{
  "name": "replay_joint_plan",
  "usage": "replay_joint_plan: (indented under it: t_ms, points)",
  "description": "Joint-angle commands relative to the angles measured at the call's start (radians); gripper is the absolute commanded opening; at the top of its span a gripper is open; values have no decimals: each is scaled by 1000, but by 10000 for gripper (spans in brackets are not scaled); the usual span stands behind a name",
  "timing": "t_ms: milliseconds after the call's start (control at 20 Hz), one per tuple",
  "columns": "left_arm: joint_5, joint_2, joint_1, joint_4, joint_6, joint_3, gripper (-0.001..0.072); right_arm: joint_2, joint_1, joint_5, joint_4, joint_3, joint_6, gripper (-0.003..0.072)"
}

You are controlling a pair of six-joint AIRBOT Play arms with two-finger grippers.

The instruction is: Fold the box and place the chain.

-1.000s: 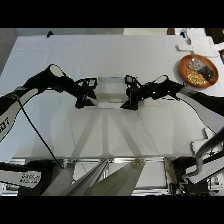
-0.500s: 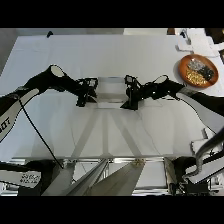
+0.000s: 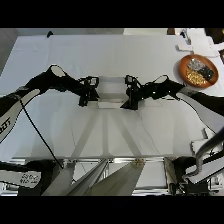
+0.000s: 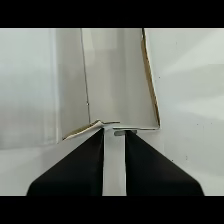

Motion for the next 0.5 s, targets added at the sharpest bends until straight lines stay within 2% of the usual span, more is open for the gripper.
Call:
replay_joint_plan:
  t_ms: [0,200,250,350,450]
  points:
    - [-1,0,-1,-27,-1,0,134,0,1,0,0,1,0,497]
    - [-7,-14,-1,-31,-4,0,138,0,1,0,0,1,0,497]
    - [-19,-24,-1,-31,-4,0,169,0,1,0,0,1,0,497]
    - [-43,-43,-1,-32,-4,0,329,0,1,0,0,1,0,497]
    - [-46,-57,-1,-38,-14,-1,428,0,1,0,0,1,0,497]
